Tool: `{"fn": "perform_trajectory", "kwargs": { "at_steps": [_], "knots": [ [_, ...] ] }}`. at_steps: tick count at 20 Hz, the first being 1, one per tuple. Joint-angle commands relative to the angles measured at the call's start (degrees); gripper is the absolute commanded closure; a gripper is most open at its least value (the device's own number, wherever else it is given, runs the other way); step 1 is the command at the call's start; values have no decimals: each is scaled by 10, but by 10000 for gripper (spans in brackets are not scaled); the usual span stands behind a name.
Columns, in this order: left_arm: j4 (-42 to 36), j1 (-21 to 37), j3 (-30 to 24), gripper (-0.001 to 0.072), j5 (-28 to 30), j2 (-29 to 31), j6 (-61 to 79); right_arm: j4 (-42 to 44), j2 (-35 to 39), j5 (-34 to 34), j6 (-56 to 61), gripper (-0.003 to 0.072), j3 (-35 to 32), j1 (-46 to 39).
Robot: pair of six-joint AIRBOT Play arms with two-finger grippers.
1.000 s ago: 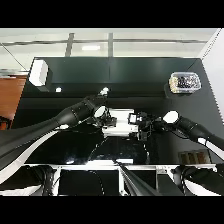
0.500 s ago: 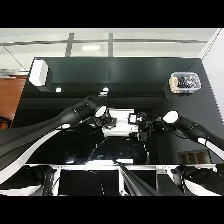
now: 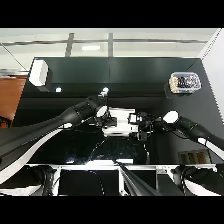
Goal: Fold the box and place the chain.
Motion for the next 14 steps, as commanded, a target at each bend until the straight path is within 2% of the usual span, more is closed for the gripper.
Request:
{"fn": "perform_trajectory", "kwargs": {
  "at_steps": [1, 8, 11, 14],
  "knots": [
    [1, 0, 4, 683, 0, -1, 5, -1, 2, 0, 14, -18, 0, 0],
    [8, 3, 6, 683, 1, -1, 4, -23, 82, 12, 31, -17, 0, -1],
    [14, 3, 6, 683, 0, -1, 4, -85, 86, 20, 65, -17, 0, -1],
    [13, 3, 6, 683, -1, -1, 4, -82, 86, 31, 64, -17, 0, -1]
  ]
}}
